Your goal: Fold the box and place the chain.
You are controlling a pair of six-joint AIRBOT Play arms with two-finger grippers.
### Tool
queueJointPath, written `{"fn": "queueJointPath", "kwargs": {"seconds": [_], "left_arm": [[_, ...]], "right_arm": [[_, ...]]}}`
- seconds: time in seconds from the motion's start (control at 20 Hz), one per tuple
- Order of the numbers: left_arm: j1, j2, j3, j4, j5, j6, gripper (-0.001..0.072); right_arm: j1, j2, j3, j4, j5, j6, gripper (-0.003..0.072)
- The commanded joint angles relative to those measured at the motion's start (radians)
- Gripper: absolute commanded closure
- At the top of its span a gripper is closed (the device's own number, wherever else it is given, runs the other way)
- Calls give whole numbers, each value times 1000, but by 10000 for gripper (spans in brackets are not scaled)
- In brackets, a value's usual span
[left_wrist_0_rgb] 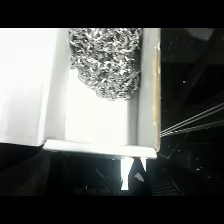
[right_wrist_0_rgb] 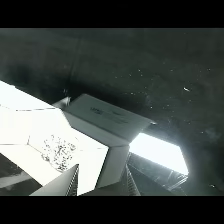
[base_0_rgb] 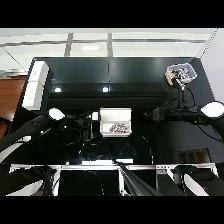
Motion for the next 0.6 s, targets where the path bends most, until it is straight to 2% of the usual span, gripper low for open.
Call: {"fn": "queueJointPath", "kwargs": {"seconds": [0.0,0.2,0.25,0.3,0.35,0.4,0.45,0.5,0.55], "left_arm": [[-3,-8,8,0,8,-1,-4],[-20,-41,47,3,-16,10,2],[-23,-47,54,3,-16,9,25],[-25,-50,58,3,-16,9,62],[-25,-50,58,5,-17,10,228],[-26,-50,58,9,-17,10,266],[-26,-50,58,10,-17,10,267],[-26,-50,58,10,-17,9,267],[-26,-50,58,10,-16,9,267]], "right_arm": [[1,-1,-3,-2,-20,-1,344],[1,-1,-5,-2,-27,0,344],[1,-1,-5,-2,-27,0,344],[1,-1,-5,-2,-26,0,344],[1,-1,-5,-2,-25,0,344],[1,-1,-5,-2,-29,0,344],[1,-1,-5,-1,-37,0,343],[1,-1,-5,25,-59,10,242],[9,-1,-5,98,-71,50,-15]]}}
